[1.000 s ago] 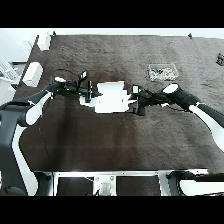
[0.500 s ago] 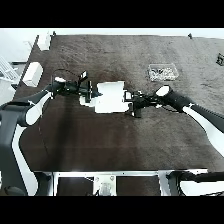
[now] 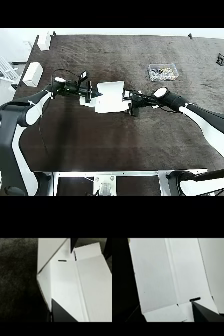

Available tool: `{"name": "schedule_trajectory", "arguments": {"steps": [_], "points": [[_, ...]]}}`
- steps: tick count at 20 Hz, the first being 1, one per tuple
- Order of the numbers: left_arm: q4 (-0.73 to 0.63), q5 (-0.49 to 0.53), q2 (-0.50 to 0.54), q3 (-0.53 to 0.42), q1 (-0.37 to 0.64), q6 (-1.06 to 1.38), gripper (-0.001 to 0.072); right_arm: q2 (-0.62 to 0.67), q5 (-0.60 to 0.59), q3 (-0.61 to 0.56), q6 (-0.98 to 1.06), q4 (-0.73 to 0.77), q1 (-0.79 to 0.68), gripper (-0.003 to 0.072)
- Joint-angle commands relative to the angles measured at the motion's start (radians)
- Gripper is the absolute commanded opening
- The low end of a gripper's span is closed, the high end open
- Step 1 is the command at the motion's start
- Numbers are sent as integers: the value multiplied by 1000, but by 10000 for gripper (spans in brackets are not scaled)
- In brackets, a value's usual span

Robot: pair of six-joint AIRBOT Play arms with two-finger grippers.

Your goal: Fold the box and place the chain.

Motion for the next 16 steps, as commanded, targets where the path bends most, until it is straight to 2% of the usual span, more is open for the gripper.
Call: {"name": "schedule_trajectory", "arguments": {"steps": [1, 6, 13, 16], "points": [[0, 0, 0, 1, 0, 0, 22, 0, -36, 13, 2, 27, -1, 710], [0, 0, 0, 1, 0, 0, 22, 55, -31, 33, 57, 31, -31, 710], [0, 0, 0, 1, 0, 0, 22, 50, -26, 61, 73, 32, -76, 710], [0, 0, 0, 1, 0, 0, 22, 11, 33, 106, 74, 33, -76, 710]]}}
